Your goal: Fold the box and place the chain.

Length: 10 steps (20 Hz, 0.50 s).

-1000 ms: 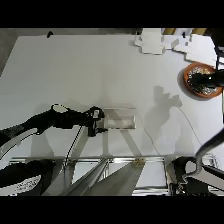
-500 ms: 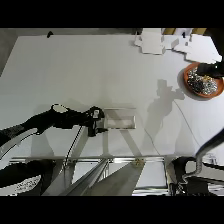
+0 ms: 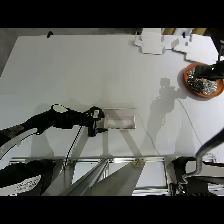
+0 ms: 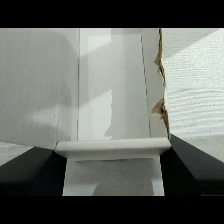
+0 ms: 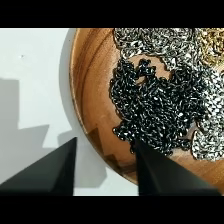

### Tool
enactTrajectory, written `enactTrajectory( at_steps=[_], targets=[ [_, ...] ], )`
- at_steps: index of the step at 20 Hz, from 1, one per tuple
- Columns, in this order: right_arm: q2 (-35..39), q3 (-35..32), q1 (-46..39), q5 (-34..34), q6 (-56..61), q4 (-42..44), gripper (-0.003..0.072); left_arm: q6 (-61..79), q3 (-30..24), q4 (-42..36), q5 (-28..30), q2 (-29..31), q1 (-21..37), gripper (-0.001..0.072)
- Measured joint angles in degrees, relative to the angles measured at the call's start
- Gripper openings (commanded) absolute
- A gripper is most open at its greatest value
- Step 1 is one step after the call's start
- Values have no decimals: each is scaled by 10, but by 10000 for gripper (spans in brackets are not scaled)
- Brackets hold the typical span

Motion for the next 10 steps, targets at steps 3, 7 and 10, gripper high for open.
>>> enactTrajectory(
  at_steps=[3,7,10],
  targets=[
    [-7,0,0,-7,0,-6,267,0,0,0,0,0,0,152],
    [-34,0,0,-9,3,-13,265,0,0,0,0,0,0,152],
    [-54,0,0,-8,7,-22,258,0,0,0,0,0,0,152]
  ],
)
